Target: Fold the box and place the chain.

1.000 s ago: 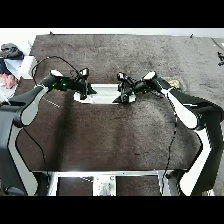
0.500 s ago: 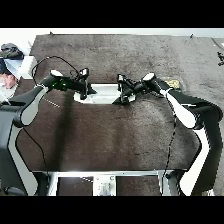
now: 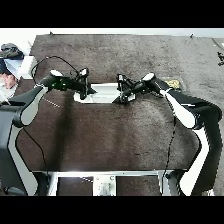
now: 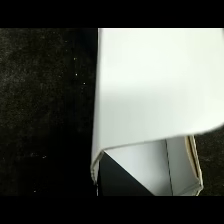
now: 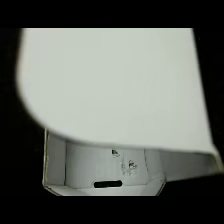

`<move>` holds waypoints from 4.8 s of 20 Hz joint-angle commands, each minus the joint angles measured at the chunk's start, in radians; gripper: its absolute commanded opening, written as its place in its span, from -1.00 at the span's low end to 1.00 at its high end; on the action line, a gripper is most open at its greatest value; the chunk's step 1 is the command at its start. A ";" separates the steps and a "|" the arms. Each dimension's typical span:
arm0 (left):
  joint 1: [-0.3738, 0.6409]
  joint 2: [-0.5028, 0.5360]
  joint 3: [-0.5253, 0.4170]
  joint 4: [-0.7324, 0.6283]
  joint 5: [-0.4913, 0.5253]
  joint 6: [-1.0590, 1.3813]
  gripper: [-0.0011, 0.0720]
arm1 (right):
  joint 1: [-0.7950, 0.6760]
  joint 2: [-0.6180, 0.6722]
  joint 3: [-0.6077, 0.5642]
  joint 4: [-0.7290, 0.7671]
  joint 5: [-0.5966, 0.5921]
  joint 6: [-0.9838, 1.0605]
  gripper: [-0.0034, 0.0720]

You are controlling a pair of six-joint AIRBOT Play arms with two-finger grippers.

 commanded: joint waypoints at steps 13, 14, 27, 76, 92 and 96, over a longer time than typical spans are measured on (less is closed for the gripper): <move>0.000 -0.001 0.000 -0.016 -0.002 0.000 -0.94 | 0.001 -0.008 0.002 0.010 0.001 -0.018 0.64; 0.000 -0.001 0.000 -0.017 -0.002 -0.001 -0.94 | 0.003 -0.008 0.003 0.009 0.001 -0.017 0.64; 0.000 -0.001 0.000 -0.018 -0.002 -0.003 -0.94 | 0.000 -0.073 0.102 -0.022 0.095 0.039 0.64; 0.000 -0.001 0.000 -0.018 -0.001 -0.003 -0.94 | -0.009 -0.074 0.102 -0.047 0.065 0.035 -0.20; 0.120 0.084 0.019 -0.020 -0.213 -0.182 0.03 | -0.008 -0.074 0.102 -0.047 0.065 0.035 -0.21; 0.139 0.156 0.019 -0.013 -0.281 -0.213 -0.55 | -0.008 -0.074 0.102 -0.047 0.065 0.035 -0.20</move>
